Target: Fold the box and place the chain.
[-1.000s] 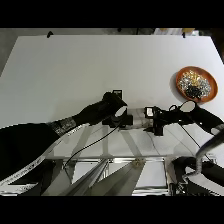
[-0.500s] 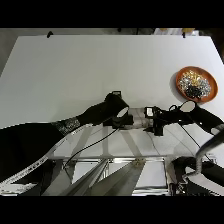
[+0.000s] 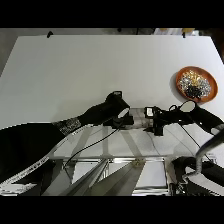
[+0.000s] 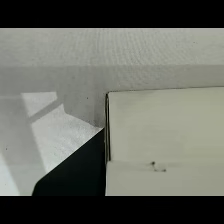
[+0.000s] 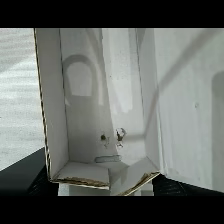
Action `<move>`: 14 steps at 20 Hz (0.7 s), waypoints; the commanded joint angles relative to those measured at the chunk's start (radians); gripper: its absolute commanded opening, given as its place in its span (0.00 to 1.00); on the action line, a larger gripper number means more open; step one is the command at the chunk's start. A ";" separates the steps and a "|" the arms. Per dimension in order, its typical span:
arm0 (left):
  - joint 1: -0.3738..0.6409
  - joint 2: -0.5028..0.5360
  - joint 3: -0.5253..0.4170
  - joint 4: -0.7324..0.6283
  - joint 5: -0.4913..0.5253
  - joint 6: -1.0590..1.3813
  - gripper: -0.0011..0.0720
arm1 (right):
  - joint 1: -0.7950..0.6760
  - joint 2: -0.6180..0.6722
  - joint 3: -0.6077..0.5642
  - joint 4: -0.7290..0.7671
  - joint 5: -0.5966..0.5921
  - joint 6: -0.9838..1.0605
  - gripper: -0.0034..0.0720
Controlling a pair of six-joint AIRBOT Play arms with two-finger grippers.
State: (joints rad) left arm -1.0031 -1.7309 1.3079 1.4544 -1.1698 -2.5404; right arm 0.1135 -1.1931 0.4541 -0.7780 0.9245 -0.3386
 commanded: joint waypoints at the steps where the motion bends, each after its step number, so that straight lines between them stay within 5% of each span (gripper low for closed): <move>1: -0.001 -0.001 0.001 0.002 0.003 0.001 0.15 | 0.000 0.000 0.001 0.000 0.000 0.000 0.57; 4: -0.001 -0.001 0.001 0.001 0.002 0.000 0.02 | 0.000 0.000 0.001 0.000 0.000 0.000 0.57; 7: 0.000 0.000 0.001 -0.011 0.002 0.000 0.02 | 0.000 0.000 0.001 0.000 0.000 0.000 0.57; 8: 0.000 0.002 0.001 -0.017 0.002 0.001 0.07 | 0.000 0.000 0.001 0.000 0.000 0.000 0.57; 11: 0.008 0.027 0.001 -0.025 -0.002 0.004 0.61 | 0.000 0.000 0.001 0.000 0.000 0.000 0.57; 14: 0.035 0.080 0.001 -0.024 -0.036 0.026 0.70 | 0.000 0.000 0.001 0.000 0.000 0.000 0.57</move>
State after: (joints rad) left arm -0.9863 -1.6905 1.3083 1.4277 -1.1412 -2.5359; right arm 0.1135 -1.1927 0.4545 -0.7788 0.9222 -0.3401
